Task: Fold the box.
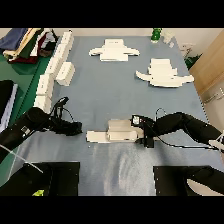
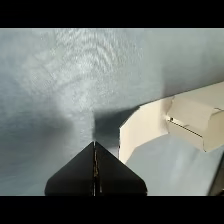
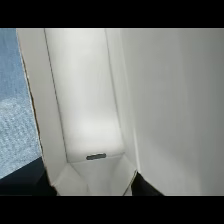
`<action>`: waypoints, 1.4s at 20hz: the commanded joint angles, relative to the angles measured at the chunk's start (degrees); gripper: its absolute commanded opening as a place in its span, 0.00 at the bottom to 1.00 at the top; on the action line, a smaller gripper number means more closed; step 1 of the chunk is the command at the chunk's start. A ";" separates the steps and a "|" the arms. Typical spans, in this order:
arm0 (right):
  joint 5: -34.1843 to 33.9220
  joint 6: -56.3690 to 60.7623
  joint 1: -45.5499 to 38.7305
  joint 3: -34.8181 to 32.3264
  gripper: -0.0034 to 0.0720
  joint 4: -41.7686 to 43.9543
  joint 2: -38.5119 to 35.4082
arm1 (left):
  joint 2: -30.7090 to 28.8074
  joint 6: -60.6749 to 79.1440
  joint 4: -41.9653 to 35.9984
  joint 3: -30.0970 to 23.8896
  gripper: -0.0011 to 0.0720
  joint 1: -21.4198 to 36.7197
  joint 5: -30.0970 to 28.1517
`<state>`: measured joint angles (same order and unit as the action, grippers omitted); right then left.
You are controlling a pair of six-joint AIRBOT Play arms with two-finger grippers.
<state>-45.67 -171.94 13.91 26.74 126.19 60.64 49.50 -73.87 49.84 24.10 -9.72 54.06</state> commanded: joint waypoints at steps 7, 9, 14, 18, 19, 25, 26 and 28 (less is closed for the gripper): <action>0.02 0.02 0.02 -0.02 0.58 0.00 0.00 | 10.93 2.54 -13.53 -1.42 0.03 -7.06 -6.21; 0.02 0.02 0.02 -0.02 0.58 0.00 0.00 | 11.28 4.17 -18.43 -1.40 0.04 -11.74 -9.51; 0.02 0.02 0.02 -0.02 0.58 0.00 0.00 | 11.21 8.63 -24.57 -1.36 0.03 -18.71 -11.82; 0.00 0.02 0.02 -0.02 0.58 0.00 0.00 | 10.23 8.48 -25.38 -0.15 0.03 -18.75 -9.27; 0.02 0.02 0.02 -0.02 0.58 0.00 0.00 | 9.22 8.46 -25.38 0.13 0.03 -18.75 -9.62; 0.02 0.02 0.02 -0.02 0.58 0.00 0.00 | 5.01 5.88 -25.38 1.33 0.58 -16.28 -9.97; 0.00 0.02 0.02 -0.02 0.58 0.00 0.00 | 5.22 5.92 -25.40 1.33 0.58 -16.52 -9.94; 0.02 0.02 0.02 -0.02 0.58 0.00 0.00 | 5.75 5.95 -25.57 1.33 0.58 -17.57 -10.14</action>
<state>-45.67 -171.94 13.93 26.74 126.19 60.64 55.33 -67.26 24.43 25.26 -26.83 44.14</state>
